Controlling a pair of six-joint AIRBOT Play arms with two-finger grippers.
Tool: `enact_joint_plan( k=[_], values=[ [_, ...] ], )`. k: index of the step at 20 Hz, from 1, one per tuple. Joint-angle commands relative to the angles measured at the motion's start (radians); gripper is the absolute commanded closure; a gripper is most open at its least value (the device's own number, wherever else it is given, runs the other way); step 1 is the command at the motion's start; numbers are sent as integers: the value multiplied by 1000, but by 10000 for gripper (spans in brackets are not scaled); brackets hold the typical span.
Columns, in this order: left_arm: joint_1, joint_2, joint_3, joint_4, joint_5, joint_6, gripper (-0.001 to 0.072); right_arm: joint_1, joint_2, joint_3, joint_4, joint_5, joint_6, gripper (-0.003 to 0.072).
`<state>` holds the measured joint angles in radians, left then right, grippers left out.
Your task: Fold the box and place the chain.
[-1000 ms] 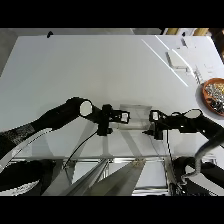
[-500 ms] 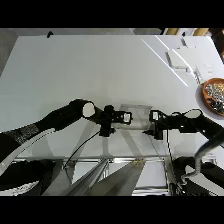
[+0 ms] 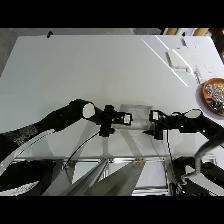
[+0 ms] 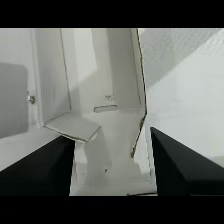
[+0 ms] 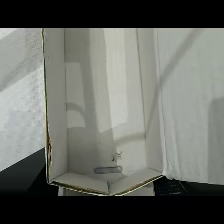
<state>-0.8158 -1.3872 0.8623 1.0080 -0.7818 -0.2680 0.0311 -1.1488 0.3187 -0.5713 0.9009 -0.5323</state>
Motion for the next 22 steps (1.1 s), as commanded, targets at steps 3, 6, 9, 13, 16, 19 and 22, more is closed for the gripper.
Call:
enact_joint_plan(
  k=[3, 6, 9, 13, 16, 19, 22],
  values=[
    [-2, 29, 7, 63, 8, -113, 478, 0, 0, 0, 0, 0, 0, 273],
    [-9, 27, 17, 64, 1, -171, 476, 0, 0, 0, 0, 0, 0, 273],
    [-9, 24, 25, 76, -18, -235, 427, 0, 0, 0, 0, 0, 0, 273],
    [-21, 23, 39, 123, -61, -314, 393, 0, 0, 0, 0, 0, 0, 273],
    [-31, 18, 52, 127, -61, -317, 392, 0, 0, 0, 0, 0, 0, 273],
    [-46, -17, 52, 126, -72, -272, 391, 0, 0, 0, 0, 0, 0, 273],
    [-60, -37, 52, 122, -14, -196, 392, 0, 0, 0, 0, 0, 0, 273]
  ],
)
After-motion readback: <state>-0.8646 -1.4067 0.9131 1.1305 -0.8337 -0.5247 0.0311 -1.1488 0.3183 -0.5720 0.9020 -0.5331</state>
